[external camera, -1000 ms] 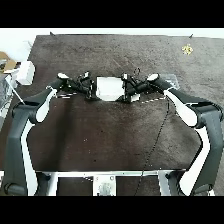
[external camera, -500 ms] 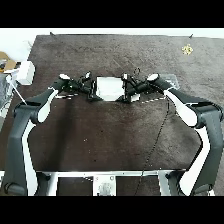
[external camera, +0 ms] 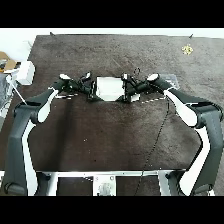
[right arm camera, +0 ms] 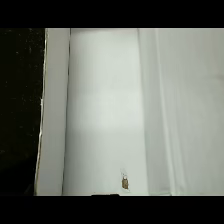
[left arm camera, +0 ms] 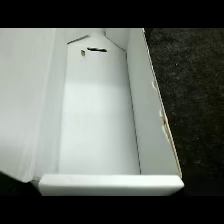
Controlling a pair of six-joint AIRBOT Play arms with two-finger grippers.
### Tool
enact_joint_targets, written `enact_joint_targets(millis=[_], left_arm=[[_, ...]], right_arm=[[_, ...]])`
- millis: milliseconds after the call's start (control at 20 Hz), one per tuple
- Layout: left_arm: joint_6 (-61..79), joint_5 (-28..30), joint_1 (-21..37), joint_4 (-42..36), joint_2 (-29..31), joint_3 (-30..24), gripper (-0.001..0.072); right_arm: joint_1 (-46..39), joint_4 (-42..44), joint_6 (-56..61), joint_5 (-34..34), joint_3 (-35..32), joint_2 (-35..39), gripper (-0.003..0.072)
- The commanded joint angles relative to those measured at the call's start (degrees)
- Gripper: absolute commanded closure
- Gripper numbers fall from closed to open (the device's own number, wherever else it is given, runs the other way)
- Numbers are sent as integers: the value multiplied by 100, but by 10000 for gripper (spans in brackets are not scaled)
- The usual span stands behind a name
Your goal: Fold the box and place the chain.
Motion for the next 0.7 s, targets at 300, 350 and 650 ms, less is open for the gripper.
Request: enact_joint_targets(millis=[300, 350, 650], left_arm=[[-15, -11, 0, 164, 0, 0, 484], [-15, -13, 0, 155, 0, 0, 484], [-13, -13, 0, 107, 0, 0, 484]], right_arm=[[4, 0, 2, 0, -2, 0, 290], [4, 0, 2, 0, -2, 0, 290], [4, 0, 2, -2, -2, 0, 290]])
